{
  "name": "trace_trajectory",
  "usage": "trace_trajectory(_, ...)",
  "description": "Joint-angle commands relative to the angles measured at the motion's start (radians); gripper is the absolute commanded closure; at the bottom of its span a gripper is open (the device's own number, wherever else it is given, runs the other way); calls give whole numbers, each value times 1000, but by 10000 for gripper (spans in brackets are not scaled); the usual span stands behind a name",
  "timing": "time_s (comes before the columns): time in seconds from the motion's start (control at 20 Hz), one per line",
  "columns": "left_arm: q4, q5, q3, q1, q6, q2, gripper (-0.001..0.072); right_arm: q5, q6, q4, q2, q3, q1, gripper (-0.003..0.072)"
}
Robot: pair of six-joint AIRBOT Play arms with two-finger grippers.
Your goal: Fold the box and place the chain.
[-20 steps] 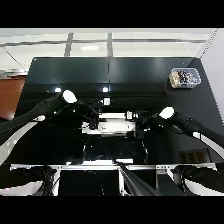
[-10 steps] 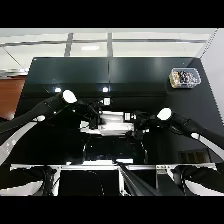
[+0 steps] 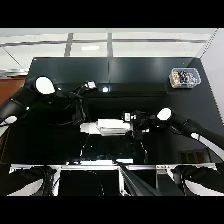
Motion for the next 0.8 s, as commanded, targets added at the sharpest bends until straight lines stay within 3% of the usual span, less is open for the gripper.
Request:
trace_trajectory(0.0,-173,-180,-56,3,-166,11,687,-1,0,-1,-1,0,1,392)
trace_trajectory(0.05,-213,-127,-95,-13,-142,14,688,-1,0,-2,-1,0,1,393)
trace_trajectory(0.15,-239,79,-164,-73,-132,17,688,0,0,-2,-1,0,1,647)
trace_trajectory(0.3,-353,400,-212,-135,-62,17,687,0,0,0,-1,0,1,677)
trace_trajectory(0.45,-425,727,-213,-116,-20,11,686,0,0,0,-1,0,1,677)
trace_trajectory(0.55,-426,762,-213,-113,-19,-31,686,-1,0,0,-1,0,1,677)
trace_trajectory(0.75,-393,613,-212,-113,-23,-155,687,0,0,0,-1,0,1,677)
